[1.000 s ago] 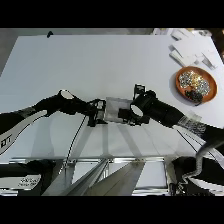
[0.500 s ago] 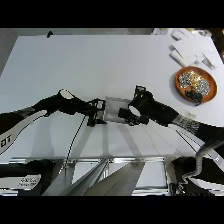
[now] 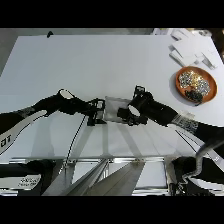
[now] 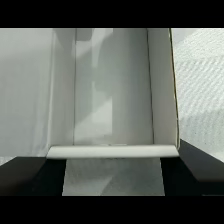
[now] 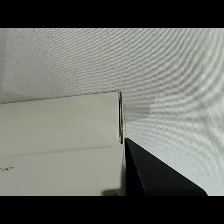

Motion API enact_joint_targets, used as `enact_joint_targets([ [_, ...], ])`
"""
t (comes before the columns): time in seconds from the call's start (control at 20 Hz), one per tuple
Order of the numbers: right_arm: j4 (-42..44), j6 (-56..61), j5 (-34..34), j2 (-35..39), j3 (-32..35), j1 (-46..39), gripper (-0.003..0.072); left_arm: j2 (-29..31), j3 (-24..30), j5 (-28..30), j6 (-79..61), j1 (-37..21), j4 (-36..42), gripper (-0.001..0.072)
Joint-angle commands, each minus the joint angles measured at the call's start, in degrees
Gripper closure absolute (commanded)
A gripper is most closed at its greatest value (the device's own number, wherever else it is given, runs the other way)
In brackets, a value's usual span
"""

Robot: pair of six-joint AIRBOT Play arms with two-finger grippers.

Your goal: Fold the box and place the chain.

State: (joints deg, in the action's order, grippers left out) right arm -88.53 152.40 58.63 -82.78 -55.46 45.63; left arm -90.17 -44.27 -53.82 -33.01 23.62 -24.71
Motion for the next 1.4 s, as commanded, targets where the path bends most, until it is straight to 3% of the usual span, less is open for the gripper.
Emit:
enact_joint_targets([
  [0.0, -0.68, -3.50, 0.55, 0.04, -0.07, 0.02, 0.0447, -0.02, -0.02, 0.00, 0.02, 0.04, 0.02, 0.0676],
  [0.45, -1.03, -8.96, 2.45, 2.47, -0.07, -1.44, 0.0448, -0.02, -0.02, 0.02, 0.02, 0.04, 0.04, 0.0676],
  [0.7, -0.22, -8.92, 7.43, 3.19, -0.07, -3.96, 0.0447, -0.02, -0.02, 0.00, 0.02, 0.04, 0.02, 0.0676],
  [1.2, 3.43, -8.94, 2.69, 1.33, 0.00, -4.04, 0.0471, -0.02, -0.02, 0.00, 0.02, 0.04, 0.04, 0.0676],
  [1.35, 3.52, -8.94, 3.45, 0.57, 0.00, -3.58, 0.0610, -0.02, -0.02, 0.02, 0.02, 0.04, 0.04, 0.0676],
])
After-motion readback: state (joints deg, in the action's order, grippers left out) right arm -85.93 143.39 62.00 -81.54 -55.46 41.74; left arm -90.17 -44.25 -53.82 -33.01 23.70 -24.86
